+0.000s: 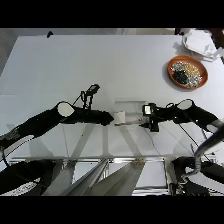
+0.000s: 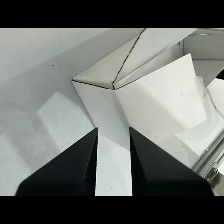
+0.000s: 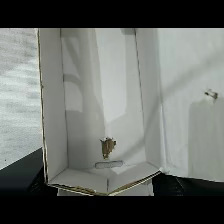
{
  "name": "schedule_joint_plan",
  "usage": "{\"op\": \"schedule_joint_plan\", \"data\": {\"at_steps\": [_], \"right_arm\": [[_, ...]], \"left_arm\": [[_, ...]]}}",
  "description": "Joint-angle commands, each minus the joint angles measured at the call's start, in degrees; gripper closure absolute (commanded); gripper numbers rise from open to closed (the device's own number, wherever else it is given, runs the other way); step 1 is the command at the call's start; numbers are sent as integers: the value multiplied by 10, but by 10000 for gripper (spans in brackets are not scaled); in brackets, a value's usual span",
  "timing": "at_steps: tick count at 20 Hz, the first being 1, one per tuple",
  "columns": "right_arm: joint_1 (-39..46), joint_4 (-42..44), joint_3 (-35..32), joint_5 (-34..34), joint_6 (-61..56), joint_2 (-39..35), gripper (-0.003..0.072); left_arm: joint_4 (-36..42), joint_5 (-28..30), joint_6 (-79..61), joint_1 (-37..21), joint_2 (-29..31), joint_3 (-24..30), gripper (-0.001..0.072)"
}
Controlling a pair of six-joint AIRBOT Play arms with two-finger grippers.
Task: Fold the box and place the chain.
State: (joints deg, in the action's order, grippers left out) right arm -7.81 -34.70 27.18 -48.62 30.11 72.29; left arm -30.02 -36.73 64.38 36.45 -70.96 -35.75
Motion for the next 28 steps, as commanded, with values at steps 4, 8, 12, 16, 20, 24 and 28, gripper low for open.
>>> {"op": "schedule_joint_plan", "data": {"at_steps": [4, 8, 12, 16, 20, 24, 28], "right_arm": [[0, 0, 0, 0, 0, 0, 270], [0, 0, 0, 0, 0, 0, 270], [0, 0, 0, 0, 0, 0, 270], [0, 0, 0, 0, 0, 0, 270], [0, 0, 0, 0, 0, 0, 270], [0, 0, 0, 0, 0, 0, 270], [0, 0, 0, 0, 0, 0, 270]], "left_arm": [[-5, -2, 1, 2, 1, -11, 486], [-7, -4, 1, 8, 1, -18, 477], [-9, -3, 4, 19, 0, -18, 414], [-14, -2, 21, 37, -7, -22, 316], [-116, 0, 150, 51, -30, -57, 316], [-174, -1, 235, 69, -54, -103, 313], [-256, -18, 336, 79, -70, -137, 314]]}}
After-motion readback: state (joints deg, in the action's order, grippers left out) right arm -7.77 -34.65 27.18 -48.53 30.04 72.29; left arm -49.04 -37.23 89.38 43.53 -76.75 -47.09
